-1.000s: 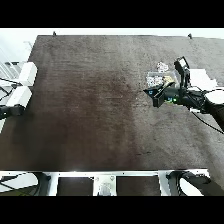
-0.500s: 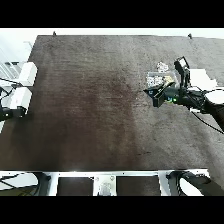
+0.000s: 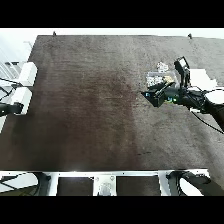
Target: Fold the box and place the chain.
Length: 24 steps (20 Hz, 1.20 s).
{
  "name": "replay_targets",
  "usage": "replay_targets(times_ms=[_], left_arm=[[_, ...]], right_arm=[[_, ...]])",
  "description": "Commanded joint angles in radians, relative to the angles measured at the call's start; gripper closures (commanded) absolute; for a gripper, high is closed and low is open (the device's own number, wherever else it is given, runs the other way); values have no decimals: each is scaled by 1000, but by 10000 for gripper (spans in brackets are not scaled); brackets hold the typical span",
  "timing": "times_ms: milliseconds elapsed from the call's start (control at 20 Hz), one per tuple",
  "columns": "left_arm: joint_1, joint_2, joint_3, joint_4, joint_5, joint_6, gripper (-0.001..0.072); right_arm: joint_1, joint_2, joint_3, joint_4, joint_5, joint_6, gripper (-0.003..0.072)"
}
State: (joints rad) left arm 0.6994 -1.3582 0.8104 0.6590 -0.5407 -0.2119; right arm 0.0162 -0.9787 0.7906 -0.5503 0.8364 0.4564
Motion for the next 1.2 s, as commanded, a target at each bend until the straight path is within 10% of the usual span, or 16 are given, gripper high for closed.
replay_targets(times_ms=[0,200,300,350,650,1000,1150], left_arm=[[0,55,18,19,-77,-8,-11],[0,161,76,-3,-113,-24,60],[0,231,103,-106,-192,6,568],[0,262,112,-179,-262,73,693],[-229,401,108,-391,-201,142,699],[-782,489,-127,-394,473,142,699],[-940,498,-209,-401,594,122,700]], right_arm=[[0,0,0,0,0,0,204],[0,0,0,0,1,0,231],[0,1,0,0,0,0,592],[0,2,1,0,-3,0,674],[0,105,0,-1,-256,1,677],[-2,329,-137,-2,-624,42,679],[-2,458,-298,-3,-770,41,679]])
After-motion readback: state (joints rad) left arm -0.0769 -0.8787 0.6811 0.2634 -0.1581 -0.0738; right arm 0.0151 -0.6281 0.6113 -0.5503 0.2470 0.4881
